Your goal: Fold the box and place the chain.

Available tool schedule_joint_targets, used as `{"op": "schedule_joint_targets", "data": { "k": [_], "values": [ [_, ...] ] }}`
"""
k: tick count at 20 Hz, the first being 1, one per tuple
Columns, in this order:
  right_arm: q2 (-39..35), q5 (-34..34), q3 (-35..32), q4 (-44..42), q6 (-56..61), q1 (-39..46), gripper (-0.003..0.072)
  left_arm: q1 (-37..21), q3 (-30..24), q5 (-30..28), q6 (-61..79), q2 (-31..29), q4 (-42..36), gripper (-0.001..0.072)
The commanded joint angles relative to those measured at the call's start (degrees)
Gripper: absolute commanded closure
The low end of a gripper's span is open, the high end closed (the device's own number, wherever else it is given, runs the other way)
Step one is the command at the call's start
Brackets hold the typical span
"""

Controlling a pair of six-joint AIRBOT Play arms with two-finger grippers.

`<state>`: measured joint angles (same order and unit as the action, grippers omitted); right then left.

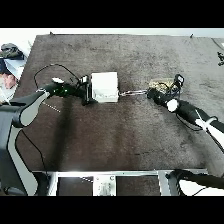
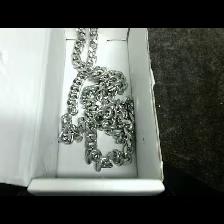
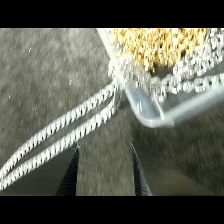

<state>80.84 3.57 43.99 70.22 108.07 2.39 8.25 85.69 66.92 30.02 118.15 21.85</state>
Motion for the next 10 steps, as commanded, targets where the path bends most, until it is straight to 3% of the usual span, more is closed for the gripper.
{"op": "schedule_joint_targets", "data": {
  "k": [1, 10],
  "values": [
    [6.2, -1.0, 4.7, -1.3, 0.2, -0.5, 0.0296, 0.0, 0.0, 0.0, 0.0, 0.0, 0.0, 0.0243],
    [12.0, -2.8, 8.5, -4.3, 1.3, -0.4, 0.0298, 0.0, 0.0, 0.0, 0.0, 0.0, 0.0, 0.0243]
  ]
}}
